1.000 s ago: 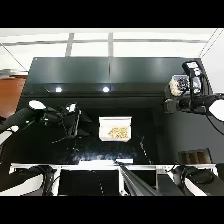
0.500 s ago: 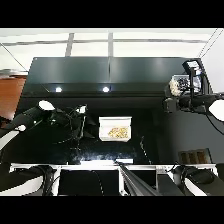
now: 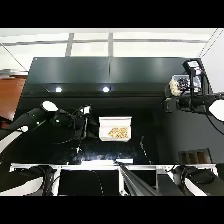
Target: Fold the box and place the chain.
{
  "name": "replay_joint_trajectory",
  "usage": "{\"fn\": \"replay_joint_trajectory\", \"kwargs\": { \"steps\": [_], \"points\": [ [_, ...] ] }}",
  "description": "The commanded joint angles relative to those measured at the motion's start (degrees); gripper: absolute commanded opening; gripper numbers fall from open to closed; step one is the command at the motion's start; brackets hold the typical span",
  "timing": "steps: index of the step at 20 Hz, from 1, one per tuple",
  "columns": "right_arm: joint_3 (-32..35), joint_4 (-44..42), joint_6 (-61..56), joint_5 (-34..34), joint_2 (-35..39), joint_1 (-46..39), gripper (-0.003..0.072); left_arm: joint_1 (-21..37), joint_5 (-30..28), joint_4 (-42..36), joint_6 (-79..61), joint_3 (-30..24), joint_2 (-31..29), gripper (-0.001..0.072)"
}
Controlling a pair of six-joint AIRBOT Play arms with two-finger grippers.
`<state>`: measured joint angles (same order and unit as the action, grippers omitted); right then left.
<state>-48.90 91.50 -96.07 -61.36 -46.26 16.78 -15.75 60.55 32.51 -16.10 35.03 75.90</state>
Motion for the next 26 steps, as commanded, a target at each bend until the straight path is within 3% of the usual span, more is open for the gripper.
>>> {"fn": "replay_joint_trajectory", "kwargs": {
  "steps": [1, 26],
  "points": [
    [0.0, 0.0, -0.7, 0.0, 0.0, 0.0, 0.0704, -0.8, -1.0, -0.2, 0.3, 0.1, 0.0, 0.0705],
    [0.0, 0.0, -0.8, 0.0, 0.0, 0.0, 0.0704, -5.8, -3.8, 0.2, 1.8, 0.7, 0.4, 0.0705]
  ]
}}
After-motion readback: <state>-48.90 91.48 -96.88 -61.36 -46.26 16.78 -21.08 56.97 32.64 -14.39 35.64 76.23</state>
